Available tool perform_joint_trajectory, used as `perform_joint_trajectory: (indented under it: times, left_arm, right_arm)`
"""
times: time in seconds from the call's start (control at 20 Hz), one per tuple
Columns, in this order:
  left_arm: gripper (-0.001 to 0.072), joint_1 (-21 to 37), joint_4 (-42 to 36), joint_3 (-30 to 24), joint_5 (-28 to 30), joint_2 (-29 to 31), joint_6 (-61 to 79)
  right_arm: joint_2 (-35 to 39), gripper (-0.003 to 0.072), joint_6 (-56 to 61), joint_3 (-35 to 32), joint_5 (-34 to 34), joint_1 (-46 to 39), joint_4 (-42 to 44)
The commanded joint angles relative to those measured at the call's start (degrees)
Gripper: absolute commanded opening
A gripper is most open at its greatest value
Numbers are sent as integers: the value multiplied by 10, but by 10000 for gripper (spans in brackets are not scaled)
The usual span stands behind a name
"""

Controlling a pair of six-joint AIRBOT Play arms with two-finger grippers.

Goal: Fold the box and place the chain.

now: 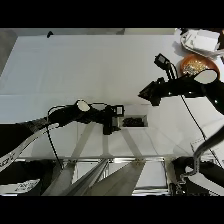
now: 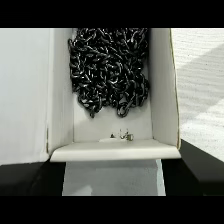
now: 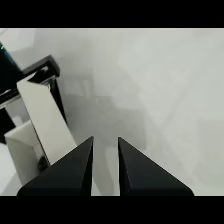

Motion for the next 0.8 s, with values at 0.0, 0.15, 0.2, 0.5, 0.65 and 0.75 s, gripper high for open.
perform_joint_trajectory:
  times: [0.0,0.15,0.2,0.5,0.65,0.75]
  left_arm:
    - [314,0,0,0,0,0,0]
    - [314,0,0,0,0,0,0]
    - [314,0,0,0,0,0,0]
    - [314,0,0,0,0,0,0]
    - [314,0,0,0,0,0,0]
    - [314,0,0,0,0,0,0]
  right_arm:
    - [-21,18,-82,1,71,-2,8]
    - [-21,18,-93,-5,87,5,4]
    - [-21,18,-93,-10,88,11,2]
    - [-14,210,-93,-21,106,40,-1]
    - [10,325,-93,-21,106,53,-27]
    - [18,344,-92,-21,110,58,-52]
